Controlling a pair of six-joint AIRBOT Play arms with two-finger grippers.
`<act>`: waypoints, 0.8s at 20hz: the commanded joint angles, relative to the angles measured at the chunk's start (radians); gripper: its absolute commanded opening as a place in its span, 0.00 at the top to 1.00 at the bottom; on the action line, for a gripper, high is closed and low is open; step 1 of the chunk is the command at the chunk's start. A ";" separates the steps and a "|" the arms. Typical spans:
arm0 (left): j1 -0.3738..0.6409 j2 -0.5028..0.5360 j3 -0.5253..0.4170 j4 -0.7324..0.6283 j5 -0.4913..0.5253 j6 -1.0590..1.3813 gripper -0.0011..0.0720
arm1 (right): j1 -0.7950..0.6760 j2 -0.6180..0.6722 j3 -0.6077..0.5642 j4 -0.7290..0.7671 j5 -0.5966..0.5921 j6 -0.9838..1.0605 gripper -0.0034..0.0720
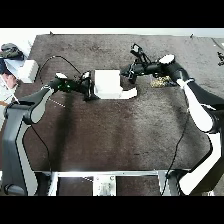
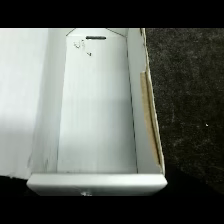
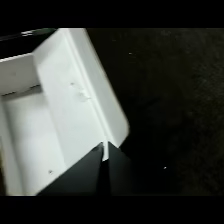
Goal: Fold the box and place the chain.
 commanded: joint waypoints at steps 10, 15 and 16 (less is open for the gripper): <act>0.000 0.000 0.000 0.000 0.000 0.000 0.52 | 0.025 -0.058 -0.002 -0.360 0.106 -0.088 0.21; 0.000 0.000 0.000 0.000 0.000 0.000 0.52 | 0.081 -0.075 -0.002 -0.375 0.038 -0.104 0.36; 0.000 0.000 0.000 0.000 0.000 0.000 0.52 | 0.085 -0.075 -0.002 -0.375 0.039 -0.104 0.36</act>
